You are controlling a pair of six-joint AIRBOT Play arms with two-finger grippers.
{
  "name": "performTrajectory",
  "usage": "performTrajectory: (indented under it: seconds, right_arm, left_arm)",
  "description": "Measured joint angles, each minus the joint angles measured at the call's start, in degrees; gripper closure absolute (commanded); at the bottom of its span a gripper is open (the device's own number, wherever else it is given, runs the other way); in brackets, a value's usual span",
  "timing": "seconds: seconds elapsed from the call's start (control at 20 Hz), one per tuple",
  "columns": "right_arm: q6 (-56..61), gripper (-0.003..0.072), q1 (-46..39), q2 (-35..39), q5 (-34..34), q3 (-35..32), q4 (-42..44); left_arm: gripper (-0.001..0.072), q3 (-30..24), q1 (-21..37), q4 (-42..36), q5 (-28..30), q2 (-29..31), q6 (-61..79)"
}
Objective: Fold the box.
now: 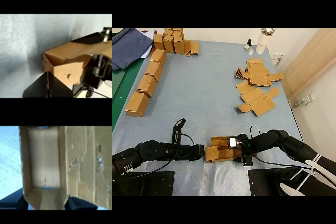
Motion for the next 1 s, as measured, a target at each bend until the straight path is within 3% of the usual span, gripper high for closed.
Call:
performTrajectory:
  seconds: [0.05,0.55,0.6,0.65,0.7,1.0]
  right_arm:
    - [0.0,0.0179,0.0,0.0,0.0,0.0,0.0]
    - [0.0,0.0179,0.0,0.0,0.0,0.0,0.0]
    - [0.0,0.0179,0.0,0.0,0.0,0.0,0.0]
    - [0.0,0.0178,0.0,0.0,0.0,0.0,0.0]
    - [0.0,0.0179,0.0,0.0,0.0,0.0,0.0]
    - [0.0,0.0179,0.0,0.0,0.0,0.0,0.0]
  left_arm:
    - [0.0526,0.3,-0.2,0.0,-0.1,0.0,-0.2]
    - [0.0524,1.4,-0.6,-1.4,-0.7,-1.5,-3.3]
    - [0.0504,1.5,-0.6,-1.6,-0.8,-1.1,-3.5]
    - [0.0366,1.5,-0.6,-1.8,-0.9,-0.7,-3.5]
    - [0.0347,1.5,-0.6,-2.0,-1.1,-0.2,-3.5]
    - [0.0346,1.6,-1.2,-2.7,-1.6,1.3,-3.7]
